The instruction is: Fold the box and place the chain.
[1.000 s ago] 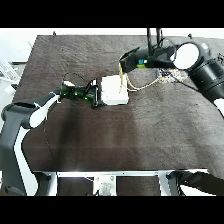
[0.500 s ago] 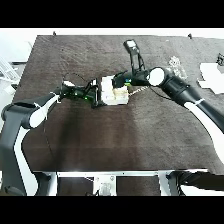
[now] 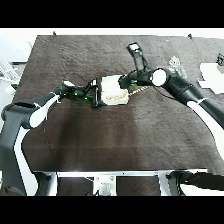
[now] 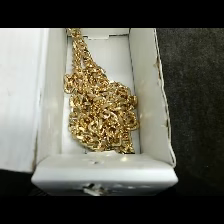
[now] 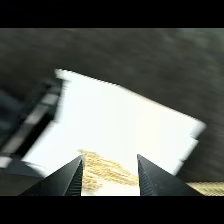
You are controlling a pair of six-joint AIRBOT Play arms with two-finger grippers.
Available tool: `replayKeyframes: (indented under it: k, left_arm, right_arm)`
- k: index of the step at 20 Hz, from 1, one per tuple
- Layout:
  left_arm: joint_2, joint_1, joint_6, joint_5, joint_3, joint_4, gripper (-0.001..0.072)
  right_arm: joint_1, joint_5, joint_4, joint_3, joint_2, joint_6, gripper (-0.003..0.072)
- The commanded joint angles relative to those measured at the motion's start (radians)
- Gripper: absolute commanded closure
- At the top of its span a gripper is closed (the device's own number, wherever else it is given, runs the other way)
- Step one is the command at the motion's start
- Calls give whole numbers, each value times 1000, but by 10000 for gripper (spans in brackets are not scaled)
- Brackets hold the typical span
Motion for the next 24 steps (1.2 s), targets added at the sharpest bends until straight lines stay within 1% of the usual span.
replayKeyframes:
  k: [1,2,4,6,7,11,14,19,20,21,23,24]
  left_arm:
    - [1,0,0,0,0,0,407]
    - [1,0,0,0,0,0,407]
    - [1,0,0,0,0,0,407]
    - [1,0,0,0,0,0,407]
    - [1,0,0,0,0,0,407]
    - [1,0,0,1,0,0,407]
    - [1,0,0,1,0,0,407]
    - [1,0,0,2,0,0,407]
    - [1,0,0,2,0,0,408]
    - [1,0,0,2,0,0,407]
    - [1,0,0,2,0,0,407]
    - [1,0,0,1,0,0,407]
  right_arm:
    - [-141,9,-78,-33,11,64,226]
    - [-206,-14,-77,-61,5,97,223]
    - [-327,-101,-74,-119,-21,188,216]
    - [-415,-170,-72,-148,-65,277,211]
    - [-443,-192,-45,-149,-91,298,160]
    - [-472,-358,113,-145,-196,296,157]
    - [-462,-400,156,-100,-282,296,157]
    - [-425,-391,189,74,-416,296,159]
    - [-417,-375,189,104,-434,296,186]
    - [-413,-351,189,131,-450,295,253]
    - [-416,-334,189,144,-454,293,288]
    - [-420,-336,188,145,-454,293,361]
